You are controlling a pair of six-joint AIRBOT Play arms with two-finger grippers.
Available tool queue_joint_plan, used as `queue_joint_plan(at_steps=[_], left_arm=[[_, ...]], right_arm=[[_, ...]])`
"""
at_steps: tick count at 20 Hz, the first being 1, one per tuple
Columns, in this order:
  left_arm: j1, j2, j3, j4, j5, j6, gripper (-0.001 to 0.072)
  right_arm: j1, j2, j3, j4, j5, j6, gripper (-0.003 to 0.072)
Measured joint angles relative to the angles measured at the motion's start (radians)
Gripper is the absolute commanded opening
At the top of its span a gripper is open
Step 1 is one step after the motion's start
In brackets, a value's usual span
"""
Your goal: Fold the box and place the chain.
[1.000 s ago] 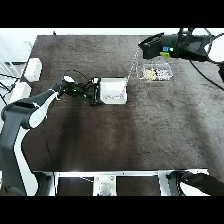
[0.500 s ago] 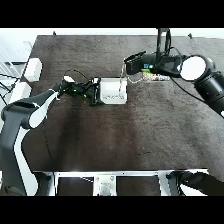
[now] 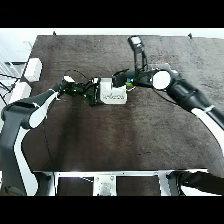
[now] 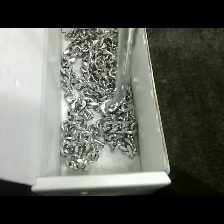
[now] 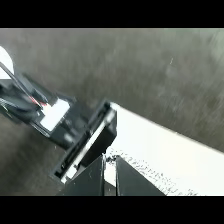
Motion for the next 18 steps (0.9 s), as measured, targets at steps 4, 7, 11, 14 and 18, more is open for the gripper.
queue_joint_plan(at_steps=[4,7,11,14,18], left_arm=[[0.000,0.000,0.000,0.000,0.000,0.000,0.0419],[0.000,0.000,0.000,0.000,0.000,0.000,0.0419],[0.000,0.000,0.000,0.000,0.000,0.000,0.0419],[0.000,0.000,0.000,0.000,0.000,0.000,0.0419],[0.000,0.000,0.000,0.000,0.000,0.000,0.0419]], right_arm=[[0.008,-0.119,-0.002,0.002,-0.009,0.012,0.0216],[-0.005,-0.171,-0.002,0.000,-0.013,0.013,0.0341],[-0.067,-0.151,-0.002,-0.045,0.002,0.013,0.0341],[-0.169,-0.121,-0.005,-0.100,0.034,0.015,0.0341],[-0.349,-0.141,-0.025,-0.116,-0.009,0.058,0.0488]])
